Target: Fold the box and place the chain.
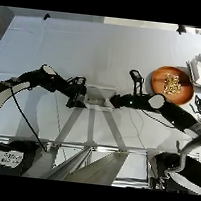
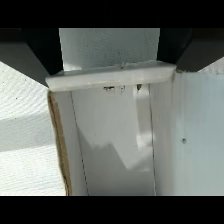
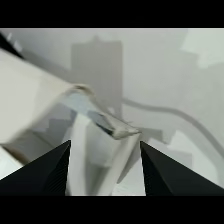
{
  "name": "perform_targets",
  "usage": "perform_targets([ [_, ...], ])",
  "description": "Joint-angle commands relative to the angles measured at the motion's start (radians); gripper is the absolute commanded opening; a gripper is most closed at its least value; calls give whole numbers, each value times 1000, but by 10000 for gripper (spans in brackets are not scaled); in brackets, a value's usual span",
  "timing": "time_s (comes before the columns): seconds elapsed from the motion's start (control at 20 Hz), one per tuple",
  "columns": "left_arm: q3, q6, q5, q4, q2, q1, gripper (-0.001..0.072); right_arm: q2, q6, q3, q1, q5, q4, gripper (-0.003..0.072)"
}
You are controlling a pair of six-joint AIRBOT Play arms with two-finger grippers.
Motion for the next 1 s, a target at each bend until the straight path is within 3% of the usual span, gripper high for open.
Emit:
perform_targets([
  [0.0, 0, 0, 1, 0, 0, 0, 154, -1, 89, 69, 1, 108, -199, 564],
  [0.25, 0, 0, 0, 0, 0, 0, 154, -1, 337, 86, 27, 117, -438, 677],
  [0.55, 0, 0, 1, 0, 0, 0, 154, -115, 491, 177, 108, 156, -536, 676],
  [0.75, 0, 0, 1, 0, 0, 0, 154, -212, 717, 295, 166, 230, -748, 651],
  [0.95, 0, 0, 1, 1, 0, 0, 154, -226, 835, 332, 196, 299, -890, 637],
])
